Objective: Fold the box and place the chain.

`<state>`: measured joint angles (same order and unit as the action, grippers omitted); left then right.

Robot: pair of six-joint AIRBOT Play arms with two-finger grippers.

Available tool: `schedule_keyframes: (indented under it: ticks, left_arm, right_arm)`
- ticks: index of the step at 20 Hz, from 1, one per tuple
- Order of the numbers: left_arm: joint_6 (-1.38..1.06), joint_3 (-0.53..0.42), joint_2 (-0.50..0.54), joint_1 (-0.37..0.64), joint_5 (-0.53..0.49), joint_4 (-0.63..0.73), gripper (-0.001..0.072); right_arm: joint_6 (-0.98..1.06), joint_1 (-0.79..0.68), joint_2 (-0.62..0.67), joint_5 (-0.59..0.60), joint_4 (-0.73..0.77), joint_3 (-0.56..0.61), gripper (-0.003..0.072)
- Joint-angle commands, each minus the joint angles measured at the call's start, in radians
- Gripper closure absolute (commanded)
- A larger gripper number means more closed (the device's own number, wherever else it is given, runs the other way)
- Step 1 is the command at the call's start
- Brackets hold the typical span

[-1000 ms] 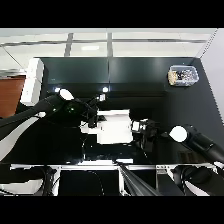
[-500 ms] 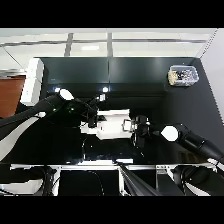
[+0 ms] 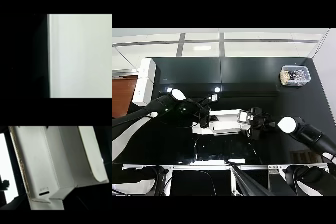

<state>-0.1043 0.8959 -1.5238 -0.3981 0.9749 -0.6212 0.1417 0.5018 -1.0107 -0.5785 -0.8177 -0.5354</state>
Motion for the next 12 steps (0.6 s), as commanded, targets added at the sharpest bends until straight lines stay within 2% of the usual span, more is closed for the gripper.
schedule_keyframes:
  ticks: [1, 5, 8, 12]
  left_arm:
    - [0.002, 0.002, 0.000, -0.015, 0.003, -0.014, 0.0684]
    - [0.138, 0.052, 0.000, -0.070, -0.010, -0.132, 0.0684]
    - [0.138, 0.067, 0.000, -0.070, -0.010, -0.130, 0.0684]
    - [0.138, 0.067, 0.000, -0.071, -0.006, -0.130, 0.0684]
  right_arm:
    - [-0.100, -0.062, 0.000, -0.053, 0.069, -0.003, -0.0025]
    - [-0.130, -0.091, -0.003, -0.060, 0.111, -0.003, -0.0025]
    - [-0.158, -0.090, -0.035, -0.093, 0.137, -0.003, -0.0025]
    - [-0.275, -0.091, -0.086, -0.092, 0.291, -0.003, -0.0025]
